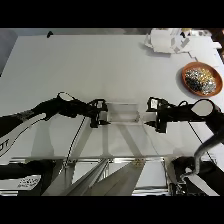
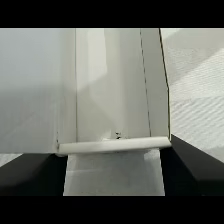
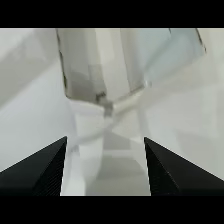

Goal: Fold the box and place the chain.

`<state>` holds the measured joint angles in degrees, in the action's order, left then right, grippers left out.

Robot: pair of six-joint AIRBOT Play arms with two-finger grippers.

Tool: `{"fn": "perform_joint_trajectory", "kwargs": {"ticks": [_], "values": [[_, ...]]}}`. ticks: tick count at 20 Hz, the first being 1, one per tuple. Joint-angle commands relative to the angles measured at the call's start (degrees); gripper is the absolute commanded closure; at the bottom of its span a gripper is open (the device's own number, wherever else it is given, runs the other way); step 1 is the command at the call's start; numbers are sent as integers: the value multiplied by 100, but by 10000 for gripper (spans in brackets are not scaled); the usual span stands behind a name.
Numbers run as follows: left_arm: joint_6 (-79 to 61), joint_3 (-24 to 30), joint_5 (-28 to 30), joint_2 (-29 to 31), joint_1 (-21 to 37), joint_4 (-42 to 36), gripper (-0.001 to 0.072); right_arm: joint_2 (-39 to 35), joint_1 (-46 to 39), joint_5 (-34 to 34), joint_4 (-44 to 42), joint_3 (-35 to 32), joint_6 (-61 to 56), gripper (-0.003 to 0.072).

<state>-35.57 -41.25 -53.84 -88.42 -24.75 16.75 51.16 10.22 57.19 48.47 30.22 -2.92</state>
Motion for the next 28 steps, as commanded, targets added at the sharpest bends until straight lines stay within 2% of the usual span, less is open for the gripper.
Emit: {"fn": "perform_joint_trajectory", "kwargs": {"ticks": [1,7,16,18,20,22,28], "values": [[-2,-4,2,4,2,0,569,-57,2,271,-837,7,138,190],[-2,-4,2,4,2,0,569,-57,2,688,-1773,7,125,190],[81,-7,-74,24,11,11,583,-55,2,181,-1832,7,-330,191],[778,-4,195,192,26,564,580,-55,2,76,-1832,7,-328,191],[1655,-7,407,463,2,1519,578,-55,2,42,-1832,7,-328,191],[2389,-7,457,688,2,2098,577,-55,2,44,-1829,7,-328,191],[2830,-4,455,697,2,2326,576,-55,2,68,-1829,7,-328,189]]}}
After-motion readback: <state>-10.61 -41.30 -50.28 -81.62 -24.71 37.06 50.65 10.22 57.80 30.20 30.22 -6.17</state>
